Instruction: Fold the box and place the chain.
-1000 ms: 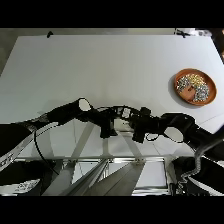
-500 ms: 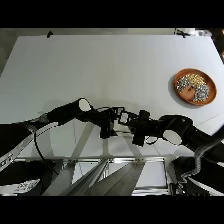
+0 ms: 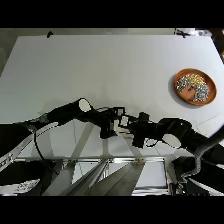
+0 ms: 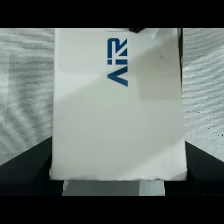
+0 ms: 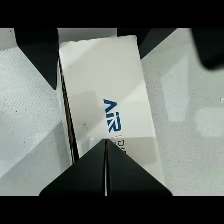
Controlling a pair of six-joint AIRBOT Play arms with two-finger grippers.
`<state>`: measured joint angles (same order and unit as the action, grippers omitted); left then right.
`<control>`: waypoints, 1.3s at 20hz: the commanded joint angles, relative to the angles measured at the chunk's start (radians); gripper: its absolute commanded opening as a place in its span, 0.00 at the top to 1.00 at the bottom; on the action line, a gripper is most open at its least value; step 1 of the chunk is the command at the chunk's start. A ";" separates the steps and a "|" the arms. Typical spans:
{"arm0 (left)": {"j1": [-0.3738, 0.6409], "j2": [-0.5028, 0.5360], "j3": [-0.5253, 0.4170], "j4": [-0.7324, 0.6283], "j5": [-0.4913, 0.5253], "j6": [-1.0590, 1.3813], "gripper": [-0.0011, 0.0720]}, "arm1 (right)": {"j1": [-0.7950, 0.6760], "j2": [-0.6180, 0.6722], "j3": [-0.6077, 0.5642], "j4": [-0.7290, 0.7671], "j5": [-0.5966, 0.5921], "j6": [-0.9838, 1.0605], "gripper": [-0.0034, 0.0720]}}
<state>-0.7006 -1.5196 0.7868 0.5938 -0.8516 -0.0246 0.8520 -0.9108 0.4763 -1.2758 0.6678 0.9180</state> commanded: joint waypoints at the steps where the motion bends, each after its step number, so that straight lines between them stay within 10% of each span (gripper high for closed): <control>1: 0.001 0.000 0.001 -0.002 0.002 -0.002 0.70 | 0.002 0.016 -0.003 0.000 -0.089 0.002 0.94; 26: 0.001 0.000 0.001 -0.003 0.002 -0.002 0.70 | 0.057 -0.004 -0.010 0.127 -0.173 0.002 0.94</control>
